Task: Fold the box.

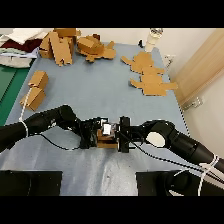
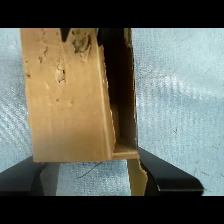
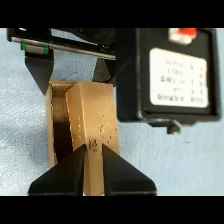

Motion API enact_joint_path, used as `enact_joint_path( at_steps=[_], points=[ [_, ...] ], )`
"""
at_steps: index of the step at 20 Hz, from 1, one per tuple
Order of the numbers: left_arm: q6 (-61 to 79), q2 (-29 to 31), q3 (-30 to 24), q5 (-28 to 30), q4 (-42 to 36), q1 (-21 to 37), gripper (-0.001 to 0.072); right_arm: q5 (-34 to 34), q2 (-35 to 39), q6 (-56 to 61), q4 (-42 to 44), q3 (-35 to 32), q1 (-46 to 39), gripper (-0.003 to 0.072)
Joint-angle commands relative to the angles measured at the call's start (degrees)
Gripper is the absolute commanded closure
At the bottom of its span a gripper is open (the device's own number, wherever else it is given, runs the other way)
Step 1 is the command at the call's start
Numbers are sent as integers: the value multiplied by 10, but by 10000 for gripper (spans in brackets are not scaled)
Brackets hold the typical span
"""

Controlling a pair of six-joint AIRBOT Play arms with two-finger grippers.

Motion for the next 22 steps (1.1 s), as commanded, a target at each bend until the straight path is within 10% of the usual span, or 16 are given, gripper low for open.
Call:
enact_joint_path(
  at_steps=[1, 12, 15, 20, 22],
  points=[
    [0, 0, 0, 0, 0, 0, 302, 15, -1, 4, 4, 2, 0, 527],
    [0, 0, 0, 0, 0, 0, 302, 49, -30, 72, 3, 1, 88, 527],
    [0, 0, 0, 0, 0, 0, 302, 51, -17, 103, 5, 1, 100, 395],
    [0, 0, 0, 0, 0, 0, 302, 84, 78, 433, -48, 10, 99, 378],
    [0, 0, 0, 0, 0, 0, 301, 84, 136, 597, -78, 10, 99, 546]
  ],
)
